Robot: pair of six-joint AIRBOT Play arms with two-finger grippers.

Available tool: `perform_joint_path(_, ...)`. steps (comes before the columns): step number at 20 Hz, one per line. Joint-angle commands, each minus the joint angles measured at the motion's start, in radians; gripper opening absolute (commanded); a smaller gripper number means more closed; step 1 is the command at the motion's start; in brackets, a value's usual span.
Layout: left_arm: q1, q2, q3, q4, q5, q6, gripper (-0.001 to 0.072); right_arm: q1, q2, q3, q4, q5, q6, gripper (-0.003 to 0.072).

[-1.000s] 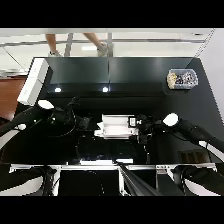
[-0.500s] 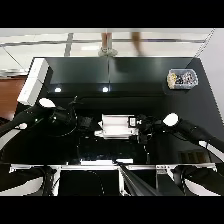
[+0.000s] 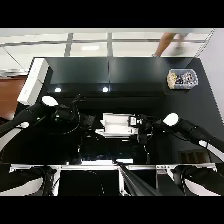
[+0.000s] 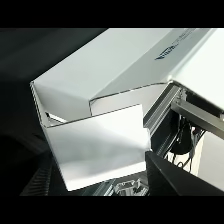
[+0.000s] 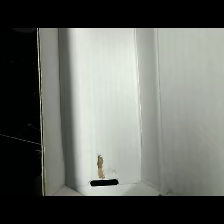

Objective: Fold the box and place the chain.

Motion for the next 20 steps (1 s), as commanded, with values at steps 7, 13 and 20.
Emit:
perform_joint_path(7,-0.002,0.001,0.011,0.020,-0.002,-0.002,0.0720,0.000,0.000,0.000,-0.002,0.003,-0.002,0.0095)
perform_joint_path(13,0.017,0.029,0.012,0.071,-0.050,0.015,0.0720,0.000,0.000,-0.001,-0.002,0.003,-0.002,0.0095)
perform_joint_path(20,0.098,0.061,0.012,0.072,-0.138,0.023,0.0720,0.000,0.000,-0.001,-0.002,0.003,-0.002,0.0095)
